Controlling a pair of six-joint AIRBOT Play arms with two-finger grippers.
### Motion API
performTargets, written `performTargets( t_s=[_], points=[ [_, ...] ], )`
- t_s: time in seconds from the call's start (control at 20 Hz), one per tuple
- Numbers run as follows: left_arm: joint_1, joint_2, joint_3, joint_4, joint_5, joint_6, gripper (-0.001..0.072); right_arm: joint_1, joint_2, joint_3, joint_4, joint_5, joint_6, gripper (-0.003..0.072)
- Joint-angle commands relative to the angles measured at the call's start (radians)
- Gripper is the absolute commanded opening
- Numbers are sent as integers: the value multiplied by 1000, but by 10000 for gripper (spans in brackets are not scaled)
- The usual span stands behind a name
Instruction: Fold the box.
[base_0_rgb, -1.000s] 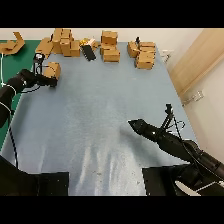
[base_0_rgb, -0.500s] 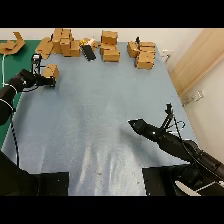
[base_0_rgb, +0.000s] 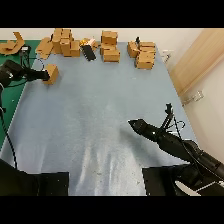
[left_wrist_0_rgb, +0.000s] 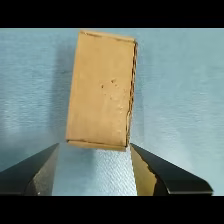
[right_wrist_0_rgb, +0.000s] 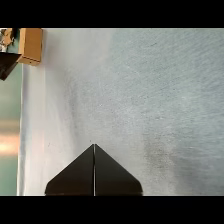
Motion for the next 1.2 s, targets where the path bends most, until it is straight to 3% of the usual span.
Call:
performTargets(
  t_s=[0.0,0.15,0.2,0.25,0.3,0.45,0.8,1.0,1.15],
  points=[
    [36,92,10,13,-95,-17,705,0,0,0,1,-10,0,3],
    [35,181,10,-10,-165,-28,702,0,0,1,1,-29,0,2],
    [32,205,10,-37,-223,-74,545,0,0,1,1,-35,0,2],
    [27,223,10,-71,-304,-88,135,0,-3,1,1,-41,0,2],
    [17,233,9,-98,-384,-76,15,-1,-13,5,1,-56,0,2],
    [-51,268,-21,-134,-549,-70,13,-11,-88,74,-21,-170,-10,2],
    [-320,566,-392,-131,-494,-112,13,-60,-371,459,-374,-606,-24,2],
    [-499,647,-588,-135,-406,-151,12,-103,-523,596,-407,-710,-80,2],
    [-610,652,-660,-135,-342,-205,12,-103,-583,642,-407,-725,-142,2]
  ],
)
